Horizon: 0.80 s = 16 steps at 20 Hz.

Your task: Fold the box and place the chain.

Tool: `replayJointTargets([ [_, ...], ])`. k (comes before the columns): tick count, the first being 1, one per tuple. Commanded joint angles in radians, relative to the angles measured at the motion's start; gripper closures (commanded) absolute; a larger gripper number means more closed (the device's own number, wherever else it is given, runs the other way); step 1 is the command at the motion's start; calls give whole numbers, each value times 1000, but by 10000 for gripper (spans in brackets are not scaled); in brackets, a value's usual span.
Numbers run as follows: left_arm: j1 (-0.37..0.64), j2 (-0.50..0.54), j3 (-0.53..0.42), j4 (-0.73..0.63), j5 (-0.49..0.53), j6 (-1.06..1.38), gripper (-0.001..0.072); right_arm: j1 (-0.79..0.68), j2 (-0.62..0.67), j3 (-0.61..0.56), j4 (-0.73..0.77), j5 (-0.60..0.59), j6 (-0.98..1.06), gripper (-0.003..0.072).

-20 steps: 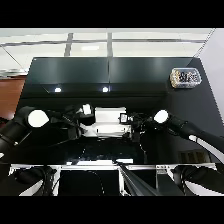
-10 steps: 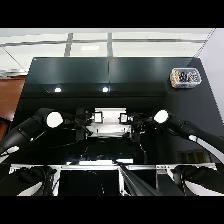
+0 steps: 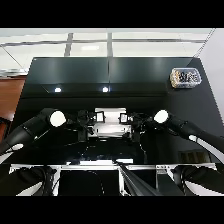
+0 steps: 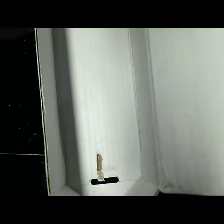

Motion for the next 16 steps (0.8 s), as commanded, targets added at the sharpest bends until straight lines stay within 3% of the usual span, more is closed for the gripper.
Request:
replayJointTargets([
  [1,0,-8,0,-74,2,-4,547,1,0,-1,0,0,0,246],
  [10,0,-73,0,-252,27,3,549,1,0,-1,0,0,0,245],
  [12,0,-73,0,-248,27,3,650,1,0,-1,0,0,0,246],
  [14,0,-73,0,-248,26,3,653,1,0,-1,0,0,0,246],
  [15,0,-73,0,-248,26,3,638,1,0,-1,0,0,0,245],
  [16,-1,-73,0,-248,27,3,525,1,0,-1,0,0,0,246],
])
